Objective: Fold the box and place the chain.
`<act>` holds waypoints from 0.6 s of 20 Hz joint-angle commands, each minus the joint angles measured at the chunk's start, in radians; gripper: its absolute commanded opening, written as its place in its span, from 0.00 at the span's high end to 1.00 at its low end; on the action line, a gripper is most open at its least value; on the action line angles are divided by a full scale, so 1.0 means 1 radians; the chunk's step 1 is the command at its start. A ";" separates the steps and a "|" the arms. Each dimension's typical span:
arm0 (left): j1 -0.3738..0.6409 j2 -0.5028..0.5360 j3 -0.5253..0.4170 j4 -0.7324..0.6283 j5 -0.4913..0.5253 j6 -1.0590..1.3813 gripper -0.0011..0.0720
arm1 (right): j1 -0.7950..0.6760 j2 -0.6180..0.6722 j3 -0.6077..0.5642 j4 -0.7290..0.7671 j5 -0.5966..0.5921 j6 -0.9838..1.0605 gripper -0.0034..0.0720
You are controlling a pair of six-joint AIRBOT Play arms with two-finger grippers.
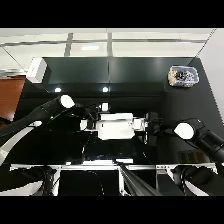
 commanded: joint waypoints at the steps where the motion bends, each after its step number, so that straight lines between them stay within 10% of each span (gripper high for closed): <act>1: -0.003 -0.007 0.000 0.010 0.008 0.005 0.95 | 0.009 -0.060 -0.011 0.071 0.022 -0.119 0.03; 12: -0.004 -0.007 0.000 0.010 0.009 0.005 0.95 | 0.009 -0.185 -0.011 0.312 -0.125 -0.304 0.03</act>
